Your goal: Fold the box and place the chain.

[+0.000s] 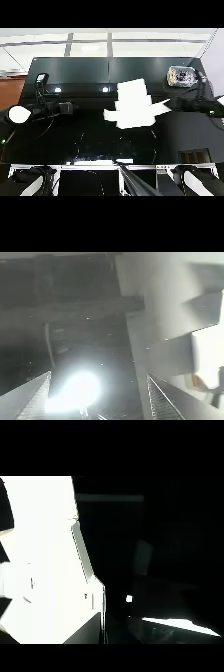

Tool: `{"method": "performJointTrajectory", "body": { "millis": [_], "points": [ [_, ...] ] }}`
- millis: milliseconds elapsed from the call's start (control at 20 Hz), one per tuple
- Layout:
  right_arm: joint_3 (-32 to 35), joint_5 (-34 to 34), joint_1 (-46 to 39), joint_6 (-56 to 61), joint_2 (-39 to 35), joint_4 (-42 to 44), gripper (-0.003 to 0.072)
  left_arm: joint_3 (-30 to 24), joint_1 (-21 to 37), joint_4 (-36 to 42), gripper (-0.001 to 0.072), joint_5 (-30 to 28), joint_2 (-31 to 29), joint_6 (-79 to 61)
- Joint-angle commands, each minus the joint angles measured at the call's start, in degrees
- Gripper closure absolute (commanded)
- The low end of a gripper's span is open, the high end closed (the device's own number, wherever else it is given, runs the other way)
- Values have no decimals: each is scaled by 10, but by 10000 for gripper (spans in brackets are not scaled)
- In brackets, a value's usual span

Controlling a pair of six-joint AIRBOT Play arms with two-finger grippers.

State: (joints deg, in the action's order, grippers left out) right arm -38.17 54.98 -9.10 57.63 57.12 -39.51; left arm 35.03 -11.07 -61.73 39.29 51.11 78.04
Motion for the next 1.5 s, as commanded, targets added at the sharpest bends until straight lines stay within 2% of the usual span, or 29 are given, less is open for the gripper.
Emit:
{"method": "performJointTrajectory", "body": {
  "millis": [0, 50, 200, 300, 450, 550, 650, 750, 900, 950, 1450],
  "points": [
    [51, -113, 137, 38, -22, 43, 672, 56, -7, 45, 23, 46, 75, -24],
    [51, -137, 170, 47, -22, 38, 672, 87, -1, 78, 25, 75, 117, -47],
    [52, -175, 227, 56, -21, 26, 671, 172, 33, 262, 25, 169, 266, -152],
    [55, -189, 239, 59, -21, 26, 672, 222, 42, 292, 24, 226, 351, -161],
    [55, -189, 241, 61, -21, 28, 672, 264, 39, 297, 25, 278, 427, -160],
    [55, -187, 241, 72, -21, 33, 671, 278, 28, 338, 25, 303, 456, -189],
    [55, -185, 241, 73, -21, 41, 671, 305, 15, 377, 25, 366, 490, -262],
    [55, -183, 241, 73, -21, 40, 671, 337, 4, 336, 41, 414, 518, -271],
    [55, -177, 241, 73, -21, 38, 671, 380, -8, 246, 300, 510, 549, -314],
    [55, -176, 241, 73, -21, 38, 671, 389, -12, 231, 358, 521, 552, -328],
    [55, -162, 241, 73, -21, 33, 671, 415, -12, 252, 362, 486, 555, -365]
  ]
}}
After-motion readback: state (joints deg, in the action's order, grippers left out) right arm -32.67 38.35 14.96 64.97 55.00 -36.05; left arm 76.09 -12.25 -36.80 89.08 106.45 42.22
